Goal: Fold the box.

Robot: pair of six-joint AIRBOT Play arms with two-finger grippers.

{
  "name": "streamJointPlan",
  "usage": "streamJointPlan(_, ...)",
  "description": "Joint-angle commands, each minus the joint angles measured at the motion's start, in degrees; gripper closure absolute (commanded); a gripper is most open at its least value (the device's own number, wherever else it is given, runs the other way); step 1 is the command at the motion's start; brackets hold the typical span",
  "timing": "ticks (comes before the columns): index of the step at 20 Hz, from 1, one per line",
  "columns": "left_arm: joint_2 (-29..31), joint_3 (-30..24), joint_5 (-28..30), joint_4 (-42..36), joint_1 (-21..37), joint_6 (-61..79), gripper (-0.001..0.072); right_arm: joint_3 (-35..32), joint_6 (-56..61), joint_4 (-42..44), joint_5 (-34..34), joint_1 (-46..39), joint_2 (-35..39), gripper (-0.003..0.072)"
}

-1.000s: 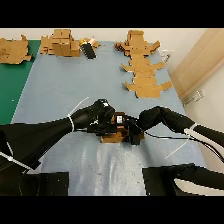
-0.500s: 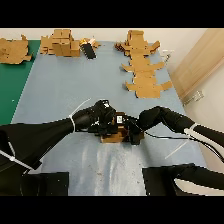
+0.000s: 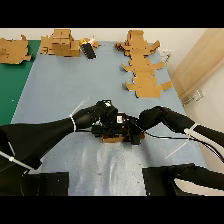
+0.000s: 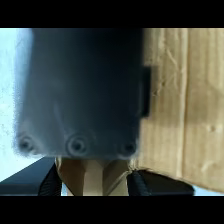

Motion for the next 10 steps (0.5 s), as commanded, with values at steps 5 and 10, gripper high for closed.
streamJointPlan(5,0.09,0.94,-4.20,1.90,0.20,0.68,0.0111,0.04,0.07,0.17,0.00,0.04,0.02,0.0234)
streamJointPlan(10,0.15,0.98,-6.56,2.05,0.24,1.29,0.0111,0.04,0.07,0.17,-0.02,0.04,0.02,0.0234)
